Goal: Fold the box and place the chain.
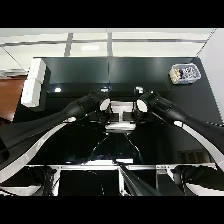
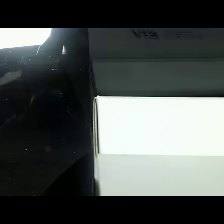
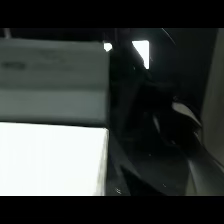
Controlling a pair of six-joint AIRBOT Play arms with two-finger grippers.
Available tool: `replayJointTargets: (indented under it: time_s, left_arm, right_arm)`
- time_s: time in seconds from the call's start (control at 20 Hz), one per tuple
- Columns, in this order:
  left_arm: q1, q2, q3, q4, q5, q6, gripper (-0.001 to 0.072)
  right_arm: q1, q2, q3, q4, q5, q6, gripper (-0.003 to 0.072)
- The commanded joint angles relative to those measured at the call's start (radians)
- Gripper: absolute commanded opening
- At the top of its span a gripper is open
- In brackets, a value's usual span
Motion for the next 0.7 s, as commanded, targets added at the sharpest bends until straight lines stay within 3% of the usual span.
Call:
replayJointTargets:
  time_s: [0.0,0.05,0.15,0.25,0.35,0.6,0.65]
  left_arm:
    - [0.000,0.000,0.001,0.001,-0.002,-0.001,0.0026]
    - [0.000,0.000,0.001,0.001,-0.002,-0.001,0.0025]
    - [0.000,0.000,0.001,0.001,-0.005,-0.001,0.0025]
    - [0.000,0.000,0.001,0.001,-0.004,-0.001,0.0025]
    - [0.000,0.000,0.001,0.001,-0.004,-0.001,0.0025]
    - [0.000,0.000,0.001,0.001,-0.004,-0.001,0.0025]
    - [0.000,0.000,0.001,0.000,-0.004,-0.001,0.0025]
  right_arm:
    - [0.001,-0.001,0.001,0.011,-0.010,0.001,0.0262]
    - [0.001,-0.005,0.001,0.010,-0.009,-0.006,0.0261]
    - [0.001,-0.015,0.001,0.006,-0.003,-0.012,0.0114]
    - [0.001,-0.016,0.001,0.007,-0.003,-0.012,0.0113]
    - [0.001,-0.016,0.001,0.006,-0.003,-0.011,0.0010]
    - [0.001,-0.014,0.003,0.006,0.001,-0.014,0.0024]
    - [0.000,-0.008,0.006,0.006,0.001,-0.029,0.0192]
